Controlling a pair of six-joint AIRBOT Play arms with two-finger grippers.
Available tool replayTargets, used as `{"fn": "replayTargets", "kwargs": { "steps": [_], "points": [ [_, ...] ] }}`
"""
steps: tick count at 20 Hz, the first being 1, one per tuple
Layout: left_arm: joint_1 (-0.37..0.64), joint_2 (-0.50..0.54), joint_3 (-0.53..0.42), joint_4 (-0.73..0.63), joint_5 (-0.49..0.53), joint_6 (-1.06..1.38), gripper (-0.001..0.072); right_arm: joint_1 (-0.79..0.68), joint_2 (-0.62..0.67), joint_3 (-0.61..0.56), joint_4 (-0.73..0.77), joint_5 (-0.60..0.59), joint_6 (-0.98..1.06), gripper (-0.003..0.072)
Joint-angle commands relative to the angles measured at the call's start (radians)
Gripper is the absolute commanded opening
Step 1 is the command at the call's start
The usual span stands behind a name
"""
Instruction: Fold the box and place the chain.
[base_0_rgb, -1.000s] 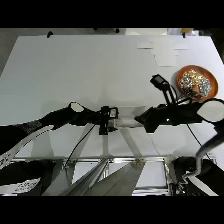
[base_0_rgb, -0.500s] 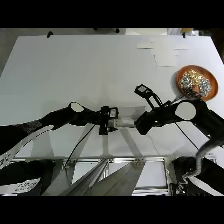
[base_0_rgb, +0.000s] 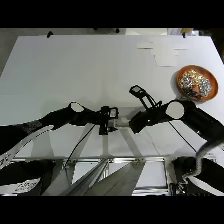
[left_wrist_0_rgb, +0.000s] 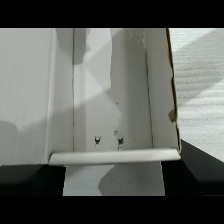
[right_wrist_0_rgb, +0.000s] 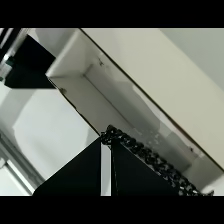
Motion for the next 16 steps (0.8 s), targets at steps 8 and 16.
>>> {"fn": "replayTargets", "kwargs": {
  "steps": [8, 16],
  "points": [
    [0.0, 0.0, 0.001, 0.0, 0.0, 0.0, 0.0207, 0.042, -0.013, 0.0, -0.189, -0.031, 0.184, 0.0148],
    [0.0, 0.0, 0.001, 0.0, 0.0, 0.0, 0.0207, -0.027, 0.002, 0.211, -0.253, 0.266, 0.183, 0.0218]
  ]
}}
